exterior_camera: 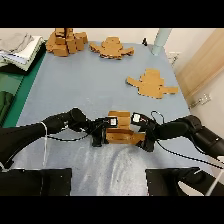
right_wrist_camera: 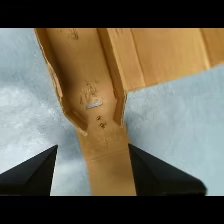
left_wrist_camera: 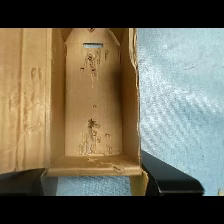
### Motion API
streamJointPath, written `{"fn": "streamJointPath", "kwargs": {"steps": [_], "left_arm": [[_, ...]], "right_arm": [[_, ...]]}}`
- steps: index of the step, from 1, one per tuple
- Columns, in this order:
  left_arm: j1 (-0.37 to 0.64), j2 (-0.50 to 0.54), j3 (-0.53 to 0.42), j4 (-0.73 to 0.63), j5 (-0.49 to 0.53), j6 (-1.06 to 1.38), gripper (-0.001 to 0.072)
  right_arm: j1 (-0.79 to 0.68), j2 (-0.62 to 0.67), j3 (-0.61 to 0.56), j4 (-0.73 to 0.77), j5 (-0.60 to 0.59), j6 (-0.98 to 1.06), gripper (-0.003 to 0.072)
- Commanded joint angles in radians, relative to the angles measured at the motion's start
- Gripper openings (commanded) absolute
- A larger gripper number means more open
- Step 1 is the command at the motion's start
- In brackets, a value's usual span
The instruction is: Fold the box.
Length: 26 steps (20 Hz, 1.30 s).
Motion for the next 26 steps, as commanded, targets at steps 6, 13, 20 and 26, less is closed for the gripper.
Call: {"fn": "streamJointPath", "kwargs": {"steps": [6, 13, 20, 26], "left_arm": [[0.0, 0.0, 0.001, 0.0, 0.0, 0.0, 0.0519], [0.0, 0.0, 0.001, 0.0, 0.0, 0.0, 0.052], [0.0, 0.0, 0.001, 0.0, 0.0, 0.0, 0.052], [0.0, 0.0, 0.001, 0.0, 0.0, 0.0, 0.052]], "right_arm": [[0.063, -0.113, -0.024, 0.064, 0.225, -0.291, 0.0507], [0.128, -0.113, -0.025, 0.076, 0.27, -0.291, 0.0154], [0.13, -0.133, -0.025, 0.146, 0.296, -0.291, 0.067], [0.13, -0.139, -0.025, 0.121, 0.296, -0.291, 0.0684]]}}
